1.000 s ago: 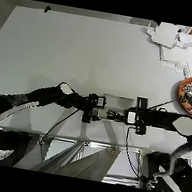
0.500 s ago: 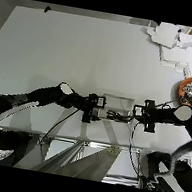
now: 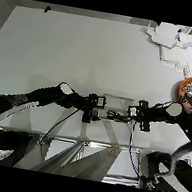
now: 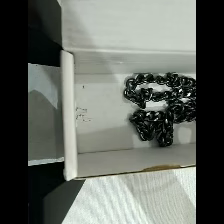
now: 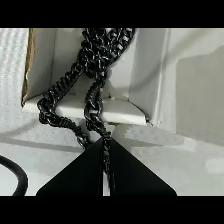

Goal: Fold the box and place the chain.

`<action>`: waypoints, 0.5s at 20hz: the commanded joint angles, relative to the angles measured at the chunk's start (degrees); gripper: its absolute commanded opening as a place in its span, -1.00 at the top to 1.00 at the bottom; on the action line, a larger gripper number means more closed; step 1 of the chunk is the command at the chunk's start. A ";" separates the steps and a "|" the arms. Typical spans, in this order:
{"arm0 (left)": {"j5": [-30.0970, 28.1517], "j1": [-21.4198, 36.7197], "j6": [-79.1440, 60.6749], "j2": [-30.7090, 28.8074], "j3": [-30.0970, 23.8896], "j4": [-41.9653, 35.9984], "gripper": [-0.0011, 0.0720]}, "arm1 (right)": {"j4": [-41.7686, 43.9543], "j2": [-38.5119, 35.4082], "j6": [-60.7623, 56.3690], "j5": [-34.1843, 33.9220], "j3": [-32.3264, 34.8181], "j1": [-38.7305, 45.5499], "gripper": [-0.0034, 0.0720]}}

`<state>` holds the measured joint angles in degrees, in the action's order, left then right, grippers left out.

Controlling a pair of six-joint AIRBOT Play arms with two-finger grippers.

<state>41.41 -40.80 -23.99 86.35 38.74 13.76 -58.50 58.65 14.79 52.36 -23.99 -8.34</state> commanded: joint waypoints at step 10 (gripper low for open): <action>-0.02 0.00 -0.02 -0.04 0.00 0.02 0.38 | 12.92 -28.83 -9.35 5.03 0.02 -5.14 0.85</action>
<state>41.39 -40.80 -23.99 86.35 38.74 13.76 -59.29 34.63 3.62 58.59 -23.99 -10.87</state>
